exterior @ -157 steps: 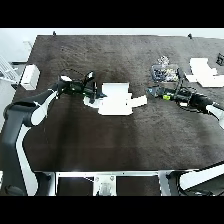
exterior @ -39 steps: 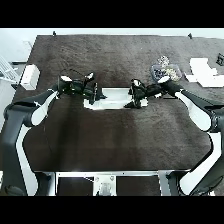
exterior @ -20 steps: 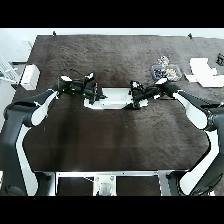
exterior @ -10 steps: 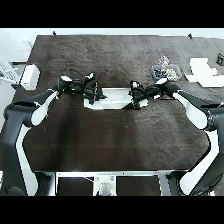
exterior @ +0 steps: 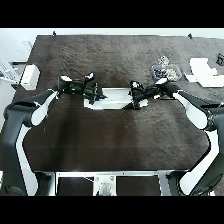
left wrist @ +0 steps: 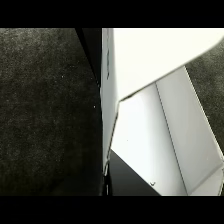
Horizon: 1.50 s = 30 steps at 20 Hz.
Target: Fold the box and place the chain.
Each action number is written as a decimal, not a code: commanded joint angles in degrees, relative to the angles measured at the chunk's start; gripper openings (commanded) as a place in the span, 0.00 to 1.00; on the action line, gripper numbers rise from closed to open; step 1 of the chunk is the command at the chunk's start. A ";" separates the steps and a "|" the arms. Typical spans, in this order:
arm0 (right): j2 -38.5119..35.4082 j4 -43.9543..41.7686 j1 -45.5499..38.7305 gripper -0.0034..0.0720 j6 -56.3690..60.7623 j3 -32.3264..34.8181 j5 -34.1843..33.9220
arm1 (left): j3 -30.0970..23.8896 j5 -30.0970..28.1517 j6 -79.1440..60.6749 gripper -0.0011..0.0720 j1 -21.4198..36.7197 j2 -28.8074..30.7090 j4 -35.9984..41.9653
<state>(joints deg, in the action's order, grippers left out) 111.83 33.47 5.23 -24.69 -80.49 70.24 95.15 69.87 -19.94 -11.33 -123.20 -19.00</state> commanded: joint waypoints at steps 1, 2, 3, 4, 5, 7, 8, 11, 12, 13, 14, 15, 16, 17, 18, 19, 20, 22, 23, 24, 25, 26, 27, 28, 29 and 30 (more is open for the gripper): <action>0.04 -0.02 -0.02 0.84 0.13 -0.02 -0.07 | 0.02 -0.07 -0.02 0.05 0.04 -0.04 0.00; 0.04 0.00 -0.07 0.84 0.24 -0.02 -0.07 | 0.02 -0.09 -0.02 0.05 0.07 -0.07 0.00; 0.04 0.04 -0.20 0.84 0.28 0.02 -0.07 | 0.02 -0.31 0.00 0.05 0.04 -0.07 0.00; 0.04 -0.02 -0.33 0.84 0.31 0.09 -0.04 | 0.02 -0.44 0.00 0.05 0.07 -0.04 0.00; 0.04 -0.02 -0.48 0.84 0.52 0.09 -0.04 | 0.02 -0.44 0.00 0.05 0.04 -0.04 0.00; 0.04 -0.02 -0.52 0.84 0.61 0.09 -0.07 | 0.02 -0.44 -0.02 0.05 0.07 -0.04 0.00; 0.04 -0.02 -0.52 0.84 0.61 0.09 -0.07 | 0.02 -0.44 0.00 0.05 0.07 -0.04 0.02; 0.04 -0.02 -0.50 0.84 0.61 0.09 -0.07 | 0.02 -0.44 0.00 0.05 0.04 -0.04 0.02; 0.04 -0.02 -0.50 0.84 0.61 0.09 -0.07 | 0.02 -0.44 0.00 0.05 0.07 -0.04 0.02; 0.04 -0.02 -0.50 0.84 0.61 0.09 -0.07 | 0.02 -0.44 0.00 0.05 0.07 -0.04 0.02; 0.04 -0.02 -0.50 0.84 0.63 0.09 -0.07 | 0.02 -0.44 0.00 0.05 0.07 -0.07 0.02; 0.04 -0.02 -0.50 0.84 0.63 0.09 -0.07 | 0.02 -0.44 0.00 0.05 0.04 -0.04 0.02; 0.04 -0.02 -0.50 0.84 0.61 0.09 -0.07 | 0.02 -0.44 -0.02 0.05 0.04 -0.04 0.02; 0.04 -0.02 -0.50 0.84 0.61 0.09 -0.07 | 0.02 -0.44 0.00 0.05 0.04 -0.04 0.02; 0.04 -0.02 -0.50 0.84 0.61 0.09 -0.07 | 0.02 -0.44 0.00 0.05 0.04 -0.04 0.04; 0.04 -0.02 -0.50 0.84 0.63 0.09 -0.07 | 0.02 -0.42 0.00 0.05 0.04 -0.04 0.04; 0.04 -0.02 -0.50 0.84 0.61 0.09 -0.07 | 0.02 -0.44 0.00 0.05 0.04 -0.04 0.07; 0.04 -0.02 -0.50 0.84 0.63 0.09 -0.07 | 0.02 -0.44 0.00 0.05 0.07 -0.04 0.09; 0.04 -0.02 -0.50 0.84 0.61 0.09 -0.07 | 0.02 -0.42 0.00 0.05 0.04 -0.04 0.09; 0.04 -0.02 -0.50 0.84 0.63 0.09 -0.07 | 0.02 -0.44 0.00 0.05 0.04 -0.04 0.11; 0.04 -0.02 -0.50 0.84 0.63 0.09 -0.07 | 0.02 -0.39 0.00 0.05 0.07 -0.04 0.46; 0.04 -0.02 -0.50 0.84 0.61 0.09 -0.07 | 0.02 -0.37 0.00 0.05 0.04 -0.04 1.01; 0.04 -0.02 -0.50 0.84 0.61 0.09 -0.07 | 0.02 -0.42 0.00 0.05 0.04 -0.04 1.36; 0.04 -0.02 -0.50 0.84 0.63 0.09 -0.07 | 0.02 -0.42 0.00 0.05 0.04 -0.04 1.42; 0.04 -0.02 -0.50 0.84 0.61 0.09 -0.07 | 0.02 -0.42 0.00 0.05 0.04 -0.04 1.42; 0.04 -0.02 -0.50 0.84 0.61 0.09 -0.07 | 0.02 -0.39 0.00 0.05 0.07 -0.04 1.42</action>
<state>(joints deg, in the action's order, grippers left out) 111.87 33.45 4.73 -24.05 -80.42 70.15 95.15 69.41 -19.94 -11.33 -123.24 -18.31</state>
